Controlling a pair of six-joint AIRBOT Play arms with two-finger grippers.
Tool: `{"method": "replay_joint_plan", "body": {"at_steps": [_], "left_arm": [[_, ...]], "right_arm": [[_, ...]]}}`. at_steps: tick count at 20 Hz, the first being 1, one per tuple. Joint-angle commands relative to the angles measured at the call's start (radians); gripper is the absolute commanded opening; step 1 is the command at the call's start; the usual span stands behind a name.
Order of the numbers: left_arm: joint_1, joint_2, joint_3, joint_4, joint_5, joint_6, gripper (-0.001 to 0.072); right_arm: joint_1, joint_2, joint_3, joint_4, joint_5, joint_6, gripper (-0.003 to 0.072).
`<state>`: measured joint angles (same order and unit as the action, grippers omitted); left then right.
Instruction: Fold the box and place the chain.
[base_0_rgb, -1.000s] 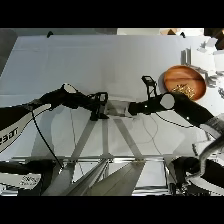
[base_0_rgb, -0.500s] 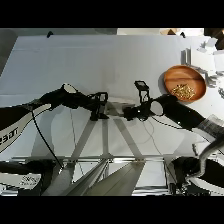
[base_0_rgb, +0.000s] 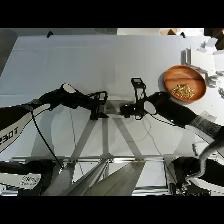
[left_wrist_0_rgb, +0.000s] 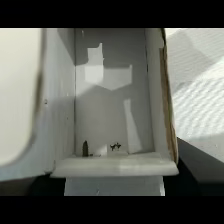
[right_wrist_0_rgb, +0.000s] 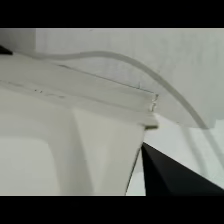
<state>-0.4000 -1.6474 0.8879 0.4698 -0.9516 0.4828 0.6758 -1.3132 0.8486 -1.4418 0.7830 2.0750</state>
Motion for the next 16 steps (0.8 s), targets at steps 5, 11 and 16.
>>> {"method": "replay_joint_plan", "body": {"at_steps": [5, 11, 16], "left_arm": [[-0.001, 0.000, -0.001, 0.002, -0.006, 0.003, 0.0393], [-0.001, 0.000, -0.001, 0.002, -0.006, 0.003, 0.0393], [-0.001, 0.000, -0.001, 0.002, -0.006, 0.003, 0.0393]], "right_arm": [[0.023, -0.061, 0.006, -0.075, 0.016, 0.103, 0.0208], [0.023, -0.064, 0.006, -0.084, -0.018, 0.155, 0.0010], [0.023, -0.064, 0.006, -0.073, -0.026, 0.154, 0.0446]]}}
